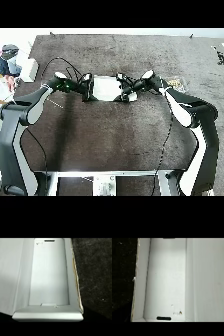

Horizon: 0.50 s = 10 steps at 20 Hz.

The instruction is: Fold the box and place the chain.

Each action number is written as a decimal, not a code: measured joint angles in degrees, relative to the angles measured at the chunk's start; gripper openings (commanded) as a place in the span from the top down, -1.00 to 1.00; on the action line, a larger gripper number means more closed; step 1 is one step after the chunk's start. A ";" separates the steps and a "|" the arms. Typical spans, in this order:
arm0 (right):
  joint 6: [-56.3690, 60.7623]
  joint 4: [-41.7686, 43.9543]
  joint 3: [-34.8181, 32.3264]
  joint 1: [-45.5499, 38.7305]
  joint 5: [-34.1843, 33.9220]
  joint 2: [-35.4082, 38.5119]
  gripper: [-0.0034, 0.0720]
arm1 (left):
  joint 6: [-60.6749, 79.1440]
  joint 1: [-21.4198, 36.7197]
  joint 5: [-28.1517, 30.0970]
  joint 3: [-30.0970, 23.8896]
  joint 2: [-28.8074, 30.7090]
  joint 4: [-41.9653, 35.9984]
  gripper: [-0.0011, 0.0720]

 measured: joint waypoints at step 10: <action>0.11 0.20 0.00 0.00 -0.48 -0.04 -0.26 | -1.55 0.63 1.70 -0.04 -0.11 -0.87 -0.59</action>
